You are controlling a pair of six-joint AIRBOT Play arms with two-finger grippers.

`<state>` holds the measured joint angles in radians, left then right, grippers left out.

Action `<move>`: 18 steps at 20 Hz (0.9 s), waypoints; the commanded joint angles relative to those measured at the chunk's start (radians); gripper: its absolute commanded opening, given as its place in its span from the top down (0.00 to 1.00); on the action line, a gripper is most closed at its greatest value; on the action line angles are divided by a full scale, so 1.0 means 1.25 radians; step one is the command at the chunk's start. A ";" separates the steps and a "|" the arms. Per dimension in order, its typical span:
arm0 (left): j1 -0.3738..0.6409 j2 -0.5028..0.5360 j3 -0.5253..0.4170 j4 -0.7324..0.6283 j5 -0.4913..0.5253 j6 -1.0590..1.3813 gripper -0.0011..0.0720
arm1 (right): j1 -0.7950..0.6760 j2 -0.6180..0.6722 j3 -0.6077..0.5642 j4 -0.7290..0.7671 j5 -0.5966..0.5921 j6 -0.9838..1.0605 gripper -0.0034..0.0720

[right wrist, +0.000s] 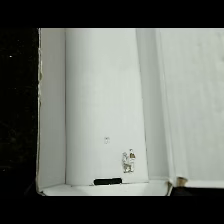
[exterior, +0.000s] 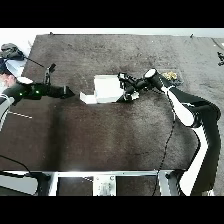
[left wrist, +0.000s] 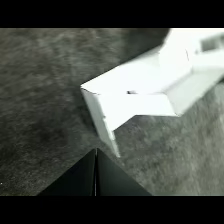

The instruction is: Fold the box and place the chain.

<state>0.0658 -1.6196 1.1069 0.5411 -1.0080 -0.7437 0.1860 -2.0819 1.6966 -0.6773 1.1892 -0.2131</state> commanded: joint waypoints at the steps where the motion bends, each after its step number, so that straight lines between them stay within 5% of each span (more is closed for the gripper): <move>1: -0.026 -0.015 -0.035 -0.020 0.060 -0.014 0.97 | 0.000 0.000 0.001 0.000 0.000 0.000 0.16; 7: -0.066 -0.086 -0.034 -0.094 0.099 -0.030 0.97 | 0.000 0.000 0.001 0.000 0.000 0.000 0.16; 18: -0.124 -0.089 -0.033 -0.154 0.152 -0.005 0.97 | 0.000 0.000 0.001 0.000 0.000 0.000 0.16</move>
<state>-0.0757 -1.7298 1.0645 0.3801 -0.8303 -0.7712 0.1860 -2.0819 1.6966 -0.6773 1.1892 -0.2131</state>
